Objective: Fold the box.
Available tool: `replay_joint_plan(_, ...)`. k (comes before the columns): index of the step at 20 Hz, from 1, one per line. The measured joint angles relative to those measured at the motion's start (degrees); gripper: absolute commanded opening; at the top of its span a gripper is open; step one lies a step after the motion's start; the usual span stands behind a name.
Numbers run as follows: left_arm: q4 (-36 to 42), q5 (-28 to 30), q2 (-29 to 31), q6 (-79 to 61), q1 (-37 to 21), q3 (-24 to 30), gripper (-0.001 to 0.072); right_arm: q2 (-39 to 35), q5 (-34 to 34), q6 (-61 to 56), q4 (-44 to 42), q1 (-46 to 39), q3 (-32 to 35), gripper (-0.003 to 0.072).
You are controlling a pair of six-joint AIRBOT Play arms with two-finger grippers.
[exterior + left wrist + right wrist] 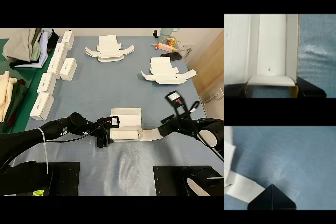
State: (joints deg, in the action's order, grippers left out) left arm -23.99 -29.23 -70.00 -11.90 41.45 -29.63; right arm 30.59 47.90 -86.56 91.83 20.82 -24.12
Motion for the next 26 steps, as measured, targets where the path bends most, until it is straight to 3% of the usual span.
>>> replay_joint_plan(2, 0.0, 0.0, 0.0, 0.0, 0.0, 0.0, 0.0519, 1.2, 2.3, -10.0, 2.2, -3.3, 0.0, 0.0004)
replay_joint_plan(5, 0.0, 0.0, 0.0, 0.0, 0.0, 0.0, 0.0519, 7.2, 4.2, -14.6, -1.9, -7.0, 0.7, 0.0004)
replay_joint_plan(10, 0.0, 0.0, 0.0, 0.0, 0.0, 0.0, 0.0519, 18.5, 5.7, -2.6, -23.3, -8.9, 1.2, 0.0004)
replay_joint_plan(15, 0.0, 0.0, 0.0, 0.0, 0.0, 0.0, 0.0519, 18.6, 7.8, 5.6, -35.3, -9.2, 0.8, 0.0009)
replay_joint_plan(17, 0.0, 0.0, 0.0, 0.0, 0.0, 0.0, 0.0519, 16.7, 8.3, 6.6, -37.0, -9.3, 0.7, 0.0186)
replay_joint_plan(19, 0.0, 0.0, 0.0, 0.0, 0.0, 0.0, 0.0519, 14.9, 8.7, 7.2, -38.0, -9.3, 0.7, 0.0219)
replay_joint_plan(20, 0.0, 0.0, 0.0, 0.0, 0.0, 0.0, 0.0519, 14.1, 8.8, 7.5, -38.3, -9.3, 0.7, 0.032)
replay_joint_plan(23, 0.0, 0.0, 0.0, 0.0, 0.0, 0.0, 0.0519, 12.9, 8.8, 7.8, -39.7, -9.3, 0.6, 0.0387)
replay_joint_plan(26, 0.0, 0.0, 0.0, 0.0, 0.0, 0.0, 0.0519, 12.5, 8.7, 8.0, -42.3, -9.3, 0.2, 0.0387)
